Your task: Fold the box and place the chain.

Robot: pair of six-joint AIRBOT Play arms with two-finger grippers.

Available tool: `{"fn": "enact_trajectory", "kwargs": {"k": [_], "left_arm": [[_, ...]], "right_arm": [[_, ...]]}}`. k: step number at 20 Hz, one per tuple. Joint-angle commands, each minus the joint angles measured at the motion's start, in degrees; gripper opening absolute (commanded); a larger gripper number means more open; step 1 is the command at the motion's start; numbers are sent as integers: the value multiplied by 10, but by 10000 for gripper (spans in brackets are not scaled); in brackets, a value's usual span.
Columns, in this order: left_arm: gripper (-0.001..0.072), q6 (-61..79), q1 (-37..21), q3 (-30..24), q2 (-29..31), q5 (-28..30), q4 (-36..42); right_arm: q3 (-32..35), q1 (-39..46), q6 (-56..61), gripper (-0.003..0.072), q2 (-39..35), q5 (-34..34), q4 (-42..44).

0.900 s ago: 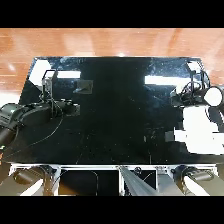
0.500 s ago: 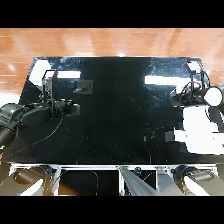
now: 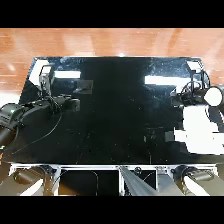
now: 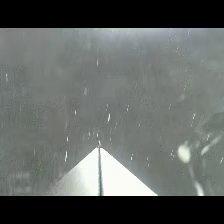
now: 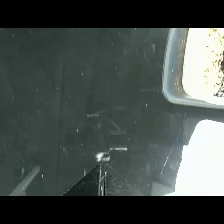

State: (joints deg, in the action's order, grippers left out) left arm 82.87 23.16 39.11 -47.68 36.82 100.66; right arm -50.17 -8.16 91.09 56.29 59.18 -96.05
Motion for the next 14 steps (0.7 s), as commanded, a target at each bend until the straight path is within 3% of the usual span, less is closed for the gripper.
{"fn": "enact_trajectory", "kwargs": {"k": [1, 2, 3, 4, 5, 7, 8, 9, 10, 12, 14], "left_arm": [[20, 0, 0, 0, 0, -63, 8], [20, 0, 0, 0, 0, -63, 8], [21, 0, 0, 0, 0, -63, 7], [20, 0, 0, 0, 0, -63, 7], [20, 0, 0, 0, 0, -64, 7], [27, -2, 0, 0, 0, -69, 7], [166, -4, 0, 0, 0, -70, 7], [442, -8, 0, 0, 0, -67, 8], [608, -16, 0, 0, 0, -62, 8], [609, -28, 0, 0, 0, -45, 8], [608, -37, 0, 0, 0, -27, 16]], "right_arm": [[0, 0, 0, 40, 0, -48, 0], [0, 0, 0, 41, 0, -63, -1], [0, 0, 1, 143, 0, -79, 0], [0, 0, 2, 662, 0, -80, 0], [0, 1, 2, 701, 0, -80, -1], [0, 26, 2, 700, 0, -67, 0], [0, 54, 1, 700, 1, -59, 0], [0, 98, -2, 700, 2, -51, 0], [0, 152, -3, 700, 5, -44, 0], [0, 275, -10, 700, 16, -46, 8], [0, 410, -77, 700, 31, -65, 89]]}}
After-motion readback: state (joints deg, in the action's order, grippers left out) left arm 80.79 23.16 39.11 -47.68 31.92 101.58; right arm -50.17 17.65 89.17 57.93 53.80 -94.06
